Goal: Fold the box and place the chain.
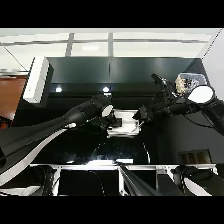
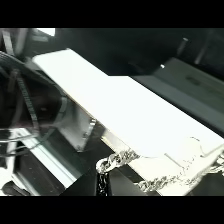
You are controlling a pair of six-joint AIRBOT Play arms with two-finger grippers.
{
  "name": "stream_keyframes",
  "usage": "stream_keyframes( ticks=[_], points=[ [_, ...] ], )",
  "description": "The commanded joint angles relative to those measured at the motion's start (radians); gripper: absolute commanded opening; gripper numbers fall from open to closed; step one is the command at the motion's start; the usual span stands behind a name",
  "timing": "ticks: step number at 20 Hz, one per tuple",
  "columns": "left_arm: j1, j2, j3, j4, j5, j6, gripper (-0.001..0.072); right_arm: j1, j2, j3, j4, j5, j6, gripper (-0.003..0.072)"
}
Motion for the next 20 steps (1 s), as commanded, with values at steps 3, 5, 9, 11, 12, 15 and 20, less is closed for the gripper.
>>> stream_keyframes(
  ticks=[3, 5, 9, 11, 12, 15, 20],
  points=[
    [0.000, -0.001, 0.000, 0.000, 0.000, 0.000, 0.0030, -0.045, -0.004, 0.000, -0.084, 0.026, 0.005, 0.0329],
    [0.000, -0.001, 0.000, 0.000, 0.000, 0.000, 0.0030, -0.155, 0.022, 0.004, -0.125, 0.064, -0.002, 0.0327],
    [0.000, -0.001, 0.000, 0.000, 0.001, 0.000, 0.0030, -0.370, 0.060, -0.011, -0.409, -0.049, 0.013, 0.0325],
    [0.000, -0.001, 0.000, 0.000, 0.001, 0.000, 0.0030, -0.425, 0.059, -0.073, -0.537, -0.233, 0.083, 0.0326],
    [0.000, -0.001, 0.000, 0.000, 0.000, 0.000, 0.0030, -0.436, 0.058, -0.109, -0.584, -0.319, 0.144, 0.0335],
    [0.000, -0.001, 0.000, 0.000, 0.000, 0.000, 0.0030, -0.424, 0.016, -0.166, -0.616, -0.437, 0.196, 0.0720],
    [0.000, -0.001, 0.000, 0.000, 0.000, 0.000, 0.0030, -0.353, -0.083, -0.166, -0.763, -0.575, 0.333, 0.0720]
  ],
)
